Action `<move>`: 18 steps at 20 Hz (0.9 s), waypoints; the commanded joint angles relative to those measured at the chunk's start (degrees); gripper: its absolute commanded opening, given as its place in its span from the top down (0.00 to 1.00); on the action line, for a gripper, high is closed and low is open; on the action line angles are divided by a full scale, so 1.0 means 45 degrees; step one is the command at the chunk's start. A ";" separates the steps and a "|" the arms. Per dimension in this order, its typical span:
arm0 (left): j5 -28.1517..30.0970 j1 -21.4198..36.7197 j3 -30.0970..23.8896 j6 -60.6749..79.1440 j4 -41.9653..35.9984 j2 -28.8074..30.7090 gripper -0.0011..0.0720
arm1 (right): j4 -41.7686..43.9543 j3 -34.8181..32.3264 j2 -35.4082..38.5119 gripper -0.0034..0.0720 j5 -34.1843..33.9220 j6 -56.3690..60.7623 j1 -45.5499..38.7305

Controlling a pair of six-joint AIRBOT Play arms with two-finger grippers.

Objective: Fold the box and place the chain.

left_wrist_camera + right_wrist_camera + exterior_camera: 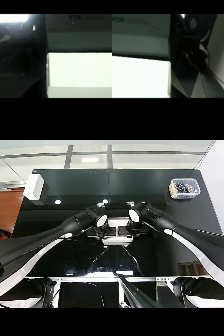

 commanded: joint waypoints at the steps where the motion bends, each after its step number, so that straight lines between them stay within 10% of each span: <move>1: 0.0005 0.0005 0.0010 0.0024 -0.0015 -0.0005 0.94 | -0.0010 0.0107 -0.0010 0.93 -0.0146 0.0029 0.0015; 6: 0.0024 0.0005 0.0010 0.0024 -0.0015 -0.0005 0.94 | -0.0160 0.0107 -0.0005 0.93 -0.0180 0.0019 0.0000; 8: 0.0024 0.0005 0.0010 0.0024 -0.0015 -0.0005 0.94 | -0.0141 0.0107 -0.0010 0.55 -0.0160 0.0024 -0.0068; 9: 0.0024 0.0005 0.0010 0.0024 -0.0015 -0.0005 0.94 | -0.0151 0.0107 -0.0010 0.54 -0.0155 0.0024 -0.0078; 11: 0.0044 0.0005 0.0010 0.0024 -0.0015 -0.0005 0.94 | -0.0146 0.0107 -0.0005 0.93 -0.0155 0.0024 -0.0078; 14: 0.0049 0.0005 0.0010 0.0024 0.0000 -0.0005 0.94 | -0.0112 0.0107 -0.0005 0.93 -0.0112 0.0010 -0.0078; 18: 0.0121 0.0005 0.0010 0.0024 0.0005 -0.0005 0.94 | -0.0107 0.0151 0.0199 0.27 0.0097 -0.0058 -0.0078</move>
